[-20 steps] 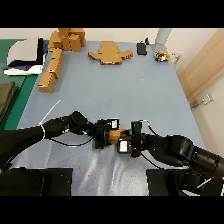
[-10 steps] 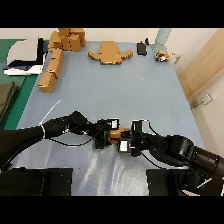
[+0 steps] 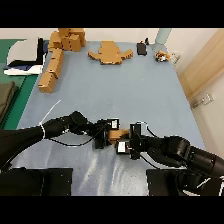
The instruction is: Fold the box.
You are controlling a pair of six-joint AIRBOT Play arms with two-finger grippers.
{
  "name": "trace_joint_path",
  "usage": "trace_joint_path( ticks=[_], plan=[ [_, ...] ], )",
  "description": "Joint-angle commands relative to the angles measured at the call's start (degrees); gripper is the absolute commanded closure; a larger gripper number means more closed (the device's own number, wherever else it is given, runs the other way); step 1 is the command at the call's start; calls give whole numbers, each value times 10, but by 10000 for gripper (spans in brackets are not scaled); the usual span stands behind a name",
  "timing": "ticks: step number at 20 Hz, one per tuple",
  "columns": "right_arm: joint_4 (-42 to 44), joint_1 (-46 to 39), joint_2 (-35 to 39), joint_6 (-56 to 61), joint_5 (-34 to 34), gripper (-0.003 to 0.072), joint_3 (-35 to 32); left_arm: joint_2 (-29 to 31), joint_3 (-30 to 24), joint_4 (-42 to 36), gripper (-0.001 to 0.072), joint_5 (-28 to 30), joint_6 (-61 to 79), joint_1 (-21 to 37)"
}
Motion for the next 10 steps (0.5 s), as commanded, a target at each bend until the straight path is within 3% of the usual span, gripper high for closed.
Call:
trace_joint_path(
  ticks=[1,8,9,10],
  plan=[
    [12,4,-1,0,-12,572,0,0,0,0,235,0,0,0],
    [41,4,0,0,-24,570,0,0,0,0,235,0,0,0],
    [40,4,3,0,-24,555,1,0,0,0,235,0,0,0],
    [38,4,9,1,-24,440,2,0,0,0,235,0,0,0]
  ],
)
